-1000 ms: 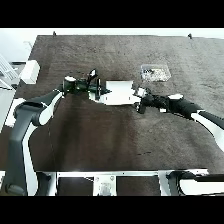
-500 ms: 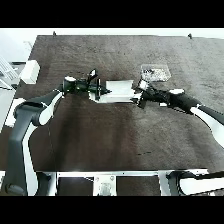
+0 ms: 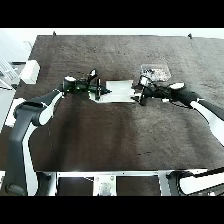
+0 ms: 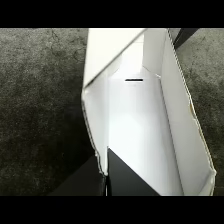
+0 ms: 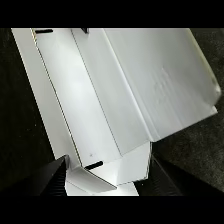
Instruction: Fold the box and place the chain.
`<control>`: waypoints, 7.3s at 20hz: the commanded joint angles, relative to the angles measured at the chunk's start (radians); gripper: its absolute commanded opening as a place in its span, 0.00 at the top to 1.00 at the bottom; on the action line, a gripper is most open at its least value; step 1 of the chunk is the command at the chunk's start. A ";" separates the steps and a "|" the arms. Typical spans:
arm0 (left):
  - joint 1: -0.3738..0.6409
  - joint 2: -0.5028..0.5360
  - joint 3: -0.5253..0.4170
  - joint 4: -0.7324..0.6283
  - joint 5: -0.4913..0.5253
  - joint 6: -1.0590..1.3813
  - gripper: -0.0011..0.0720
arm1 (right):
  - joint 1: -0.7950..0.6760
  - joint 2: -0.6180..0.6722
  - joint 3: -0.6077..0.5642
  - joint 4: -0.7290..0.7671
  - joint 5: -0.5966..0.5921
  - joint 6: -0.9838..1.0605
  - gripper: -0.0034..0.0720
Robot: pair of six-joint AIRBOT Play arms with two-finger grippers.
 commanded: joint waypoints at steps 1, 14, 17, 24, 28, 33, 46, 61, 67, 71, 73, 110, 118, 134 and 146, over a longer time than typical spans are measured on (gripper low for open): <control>0.001 0.000 0.000 0.000 0.000 0.000 0.96 | -0.025 -0.037 0.062 -0.054 0.088 0.061 0.16; 0.001 0.000 0.000 0.000 0.000 0.000 0.96 | -0.026 -0.175 0.266 -0.141 0.238 0.081 0.16; 0.001 0.000 0.000 0.000 0.000 0.000 0.96 | -0.036 -0.211 0.313 -0.165 0.291 0.082 0.15; 0.001 0.000 0.000 0.000 0.000 0.000 0.96 | -0.061 -0.271 0.370 -0.153 0.391 0.073 0.12; 0.001 0.000 0.000 0.000 0.000 0.000 0.96 | -0.061 -0.302 0.373 -0.118 0.422 0.020 0.12; 0.001 0.000 0.000 0.000 0.000 0.000 0.96 | -0.061 -0.343 0.415 -0.076 0.489 0.001 0.11; 0.001 0.000 0.000 0.000 0.000 0.000 0.96 | -0.053 -0.415 0.465 -0.062 0.540 -0.051 0.11; 0.001 0.000 0.000 0.000 0.000 0.000 0.96 | -0.038 -0.444 0.492 -0.102 0.539 -0.073 0.11; 0.001 0.000 0.000 0.000 0.000 0.000 0.96 | -0.030 -0.455 0.494 -0.095 0.540 -0.072 0.11; 0.001 0.000 0.000 0.000 0.000 0.000 0.96 | -0.027 -0.461 0.495 -0.086 0.540 -0.069 0.11; 0.001 0.000 0.000 0.000 0.000 0.000 0.96 | -0.028 -0.461 0.495 -0.086 0.541 -0.065 0.11; 0.001 0.000 0.000 0.000 0.000 0.000 0.96 | -0.061 -0.479 0.495 -0.021 0.578 -0.024 0.10; 0.001 0.000 0.000 0.000 -0.001 0.000 0.96 | -0.045 -0.479 0.495 -0.048 0.564 -0.037 0.10; 0.001 0.000 0.000 0.000 -0.001 0.000 0.96 | -0.040 -0.479 0.495 -0.057 0.555 -0.043 0.18; 0.001 0.000 0.000 0.000 0.000 0.000 0.96 | -0.040 -0.479 0.495 -0.057 0.555 -0.043 0.18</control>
